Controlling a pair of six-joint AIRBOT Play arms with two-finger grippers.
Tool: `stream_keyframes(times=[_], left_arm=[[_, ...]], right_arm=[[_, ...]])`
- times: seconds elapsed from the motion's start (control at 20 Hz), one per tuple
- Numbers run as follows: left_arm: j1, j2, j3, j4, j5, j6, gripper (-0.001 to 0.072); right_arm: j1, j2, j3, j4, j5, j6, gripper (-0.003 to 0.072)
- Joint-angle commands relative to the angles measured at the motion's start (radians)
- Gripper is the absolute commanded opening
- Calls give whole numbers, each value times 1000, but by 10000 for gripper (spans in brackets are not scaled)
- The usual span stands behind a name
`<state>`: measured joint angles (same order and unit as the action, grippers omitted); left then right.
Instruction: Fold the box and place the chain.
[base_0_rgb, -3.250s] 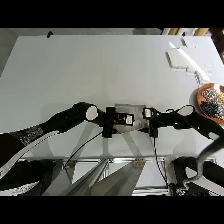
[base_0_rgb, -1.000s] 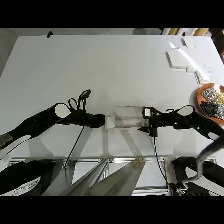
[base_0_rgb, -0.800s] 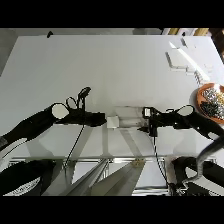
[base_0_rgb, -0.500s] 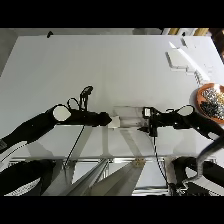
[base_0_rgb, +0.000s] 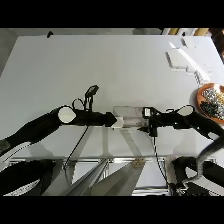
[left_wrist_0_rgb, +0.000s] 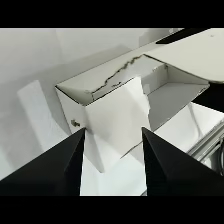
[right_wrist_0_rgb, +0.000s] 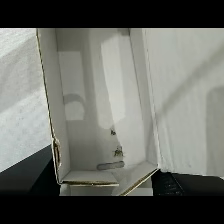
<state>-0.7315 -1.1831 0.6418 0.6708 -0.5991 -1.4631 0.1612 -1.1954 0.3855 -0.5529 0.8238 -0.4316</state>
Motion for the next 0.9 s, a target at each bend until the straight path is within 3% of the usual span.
stream_keyframes(times=[0.0, 0.45, 0.85], left_arm=[[-33, -36, 28, 48, 0, -25, 397], [-66, -69, 108, 339, -26, -330, 395], [-146, -225, 329, 588, -287, -614, 392]], right_arm=[[0, 1, 1, 0, 0, 0, 399], [0, 1, 1, 0, 0, 0, 399], [0, 1, 1, 0, 0, 0, 399]])
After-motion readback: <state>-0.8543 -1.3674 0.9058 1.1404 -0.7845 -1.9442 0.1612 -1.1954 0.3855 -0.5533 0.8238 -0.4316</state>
